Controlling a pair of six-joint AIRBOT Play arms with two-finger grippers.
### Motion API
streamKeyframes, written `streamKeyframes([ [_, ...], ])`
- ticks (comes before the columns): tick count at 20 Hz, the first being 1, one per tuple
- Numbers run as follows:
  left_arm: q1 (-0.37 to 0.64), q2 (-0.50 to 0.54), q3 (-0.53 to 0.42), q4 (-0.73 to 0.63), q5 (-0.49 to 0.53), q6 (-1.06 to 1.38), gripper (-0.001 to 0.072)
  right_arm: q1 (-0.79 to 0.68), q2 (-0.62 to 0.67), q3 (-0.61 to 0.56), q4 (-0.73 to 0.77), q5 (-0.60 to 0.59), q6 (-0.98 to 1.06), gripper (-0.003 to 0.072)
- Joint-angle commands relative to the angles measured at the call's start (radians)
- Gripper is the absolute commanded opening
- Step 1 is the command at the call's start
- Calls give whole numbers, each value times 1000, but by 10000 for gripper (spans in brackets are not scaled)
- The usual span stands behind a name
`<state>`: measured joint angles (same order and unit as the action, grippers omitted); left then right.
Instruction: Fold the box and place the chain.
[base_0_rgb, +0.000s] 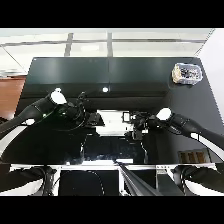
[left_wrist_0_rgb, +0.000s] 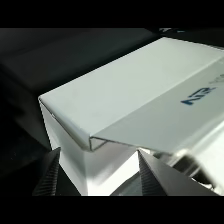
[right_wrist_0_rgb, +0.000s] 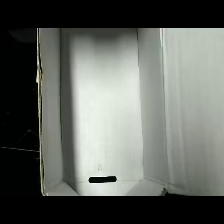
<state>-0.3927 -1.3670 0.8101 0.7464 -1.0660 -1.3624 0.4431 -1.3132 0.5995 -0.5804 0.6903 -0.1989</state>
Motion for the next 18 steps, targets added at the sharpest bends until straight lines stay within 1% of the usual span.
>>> streamKeyframes([
  [1, -34, -1, 3, 113, 50, -85, 532, 0, -1, 1, 0, 0, 0, 246],
  [4, -53, -1, 5, 132, 92, -95, 532, 0, -1, 1, 0, -1, 0, 246],
  [8, -53, -1, 15, 143, 95, -127, 532, 0, -1, 1, 0, -1, 0, 246],
  [9, -60, -1, 25, 184, 95, -167, 532, 0, -1, 1, 1, -1, 0, 246],
  [11, -98, -1, 61, 346, 90, -285, 532, 0, -1, 1, 2, -2, 1, 246],
  [15, -254, -3, 150, 679, 76, -570, 532, 0, -1, 1, 3, -3, 1, 246],
  [17, -324, -18, 178, 760, 56, -664, 532, 0, -1, 1, 3, -3, 1, 246],
  [18, -344, -27, 183, 765, 51, -687, 532, 0, -1, 1, 3, -3, 1, 246],
])
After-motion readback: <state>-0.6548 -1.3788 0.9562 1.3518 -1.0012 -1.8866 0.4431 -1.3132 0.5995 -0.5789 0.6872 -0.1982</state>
